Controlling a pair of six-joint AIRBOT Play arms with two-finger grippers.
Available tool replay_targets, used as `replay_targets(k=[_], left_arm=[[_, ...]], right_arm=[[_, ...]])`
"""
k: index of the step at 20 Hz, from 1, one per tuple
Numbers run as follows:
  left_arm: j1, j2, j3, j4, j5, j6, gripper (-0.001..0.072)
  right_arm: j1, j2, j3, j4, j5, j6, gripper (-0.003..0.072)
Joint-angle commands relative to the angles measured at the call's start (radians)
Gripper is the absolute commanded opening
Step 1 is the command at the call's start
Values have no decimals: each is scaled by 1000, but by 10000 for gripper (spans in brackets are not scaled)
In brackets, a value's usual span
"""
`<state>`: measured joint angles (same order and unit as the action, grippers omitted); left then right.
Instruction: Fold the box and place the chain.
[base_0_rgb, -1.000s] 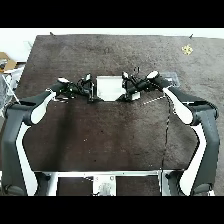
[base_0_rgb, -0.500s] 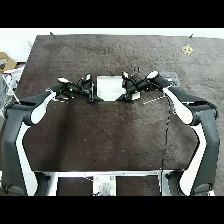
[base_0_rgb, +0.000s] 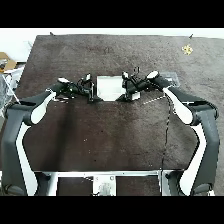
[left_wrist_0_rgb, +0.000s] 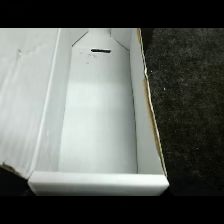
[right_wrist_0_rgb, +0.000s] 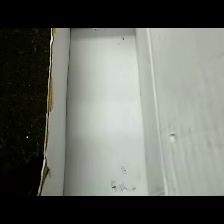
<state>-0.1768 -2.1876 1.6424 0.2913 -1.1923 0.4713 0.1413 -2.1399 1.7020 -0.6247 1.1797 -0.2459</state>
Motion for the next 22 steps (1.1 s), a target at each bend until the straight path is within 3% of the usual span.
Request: replay_targets(k=[1,4,5,6,11,22], left_arm=[[1,0,1,0,0,0,275],[1,0,1,0,0,0,276],[1,0,1,0,0,0,275],[1,0,1,0,0,0,275],[1,0,1,0,0,0,275],[1,0,1,0,0,0,275]], right_arm=[[2,-1,0,0,2,0,447],[1,0,0,0,1,0,451],[1,0,0,1,3,0,624],[0,1,0,0,3,1,691],[-17,23,0,-10,11,39,691],[-24,164,0,-320,48,248,690]])
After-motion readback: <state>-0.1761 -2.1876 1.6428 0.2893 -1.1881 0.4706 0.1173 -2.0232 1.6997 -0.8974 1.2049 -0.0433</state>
